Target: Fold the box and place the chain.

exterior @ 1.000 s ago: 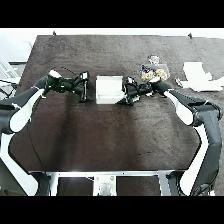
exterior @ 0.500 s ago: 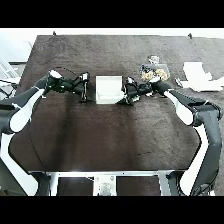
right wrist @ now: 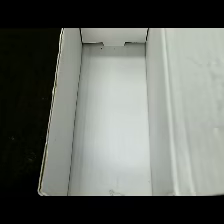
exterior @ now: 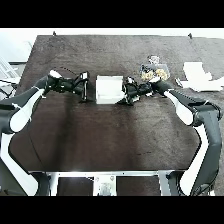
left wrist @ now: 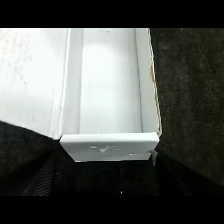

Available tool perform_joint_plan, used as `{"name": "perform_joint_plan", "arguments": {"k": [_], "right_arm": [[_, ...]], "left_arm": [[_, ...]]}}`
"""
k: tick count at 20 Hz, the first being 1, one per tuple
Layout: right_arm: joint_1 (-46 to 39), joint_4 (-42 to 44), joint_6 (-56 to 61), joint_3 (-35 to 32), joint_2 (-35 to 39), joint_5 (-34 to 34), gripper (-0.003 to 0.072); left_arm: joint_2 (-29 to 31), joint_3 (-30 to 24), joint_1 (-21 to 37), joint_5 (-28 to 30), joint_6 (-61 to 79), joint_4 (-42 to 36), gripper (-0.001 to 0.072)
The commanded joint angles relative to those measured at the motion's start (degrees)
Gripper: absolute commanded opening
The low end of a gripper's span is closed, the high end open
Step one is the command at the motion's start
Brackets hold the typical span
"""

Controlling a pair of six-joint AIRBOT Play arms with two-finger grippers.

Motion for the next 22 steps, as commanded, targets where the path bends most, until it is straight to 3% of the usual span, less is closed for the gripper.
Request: {"name": "perform_joint_plan", "arguments": {"k": [1, 22], "right_arm": [[0.04, 0.02, 0.02, -0.02, 0.02, 0.02, 0.0591], [0.04, 0.02, 0.02, -0.02, 0.02, 0.0, 0.0591]], "left_arm": [[-0.72, -0.02, -0.07, -1.14, -0.02, -1.42, 0.072], [-4.37, 0.0, -2.56, 3.37, -0.5, -5.18, 0.0719]]}}
